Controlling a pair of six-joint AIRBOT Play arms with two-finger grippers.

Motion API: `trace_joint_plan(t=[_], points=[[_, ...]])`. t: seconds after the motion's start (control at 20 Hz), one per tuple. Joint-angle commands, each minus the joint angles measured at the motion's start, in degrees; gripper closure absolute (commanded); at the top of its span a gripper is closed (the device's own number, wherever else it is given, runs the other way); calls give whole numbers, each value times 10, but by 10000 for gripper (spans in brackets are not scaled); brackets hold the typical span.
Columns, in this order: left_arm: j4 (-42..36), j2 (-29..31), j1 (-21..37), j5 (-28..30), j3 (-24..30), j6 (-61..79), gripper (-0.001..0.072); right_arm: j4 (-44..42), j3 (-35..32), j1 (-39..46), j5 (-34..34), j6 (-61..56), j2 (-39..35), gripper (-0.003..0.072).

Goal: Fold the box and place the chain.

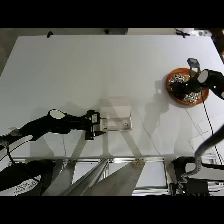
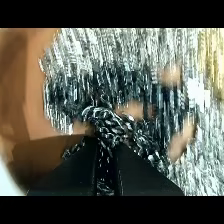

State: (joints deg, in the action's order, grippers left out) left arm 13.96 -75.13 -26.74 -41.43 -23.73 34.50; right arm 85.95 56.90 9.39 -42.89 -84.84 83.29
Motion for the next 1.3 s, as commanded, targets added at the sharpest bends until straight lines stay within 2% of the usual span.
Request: trace_joint_plan(t=[0.0, 0.25, 0.4, 0.55, 0.75, 0.95, 1.25], points=[[0, 0, 0, 0, 0, 0, 598, -7, 1, 0, -9, 0, -73, 679], [0, 0, 0, 0, 0, 0, 598, -13, 1, 0, -71, 15, -207, 679], [0, 0, 0, 0, 0, 0, 598, -52, 1, -14, -121, 52, -294, 679], [0, 0, 0, 0, 0, 0, 598, -66, 1, -62, -161, 57, -379, 679], [0, 0, 0, 0, 0, 0, 598, -67, 1, -137, -167, 38, -470, 679], [0, 0, 0, 0, 0, 0, 598, -92, 1, -204, -194, 21, -514, 679], [0, 0, 0, 0, 0, 0, 598, -129, 1, -312, -205, 3, -516, 679]])
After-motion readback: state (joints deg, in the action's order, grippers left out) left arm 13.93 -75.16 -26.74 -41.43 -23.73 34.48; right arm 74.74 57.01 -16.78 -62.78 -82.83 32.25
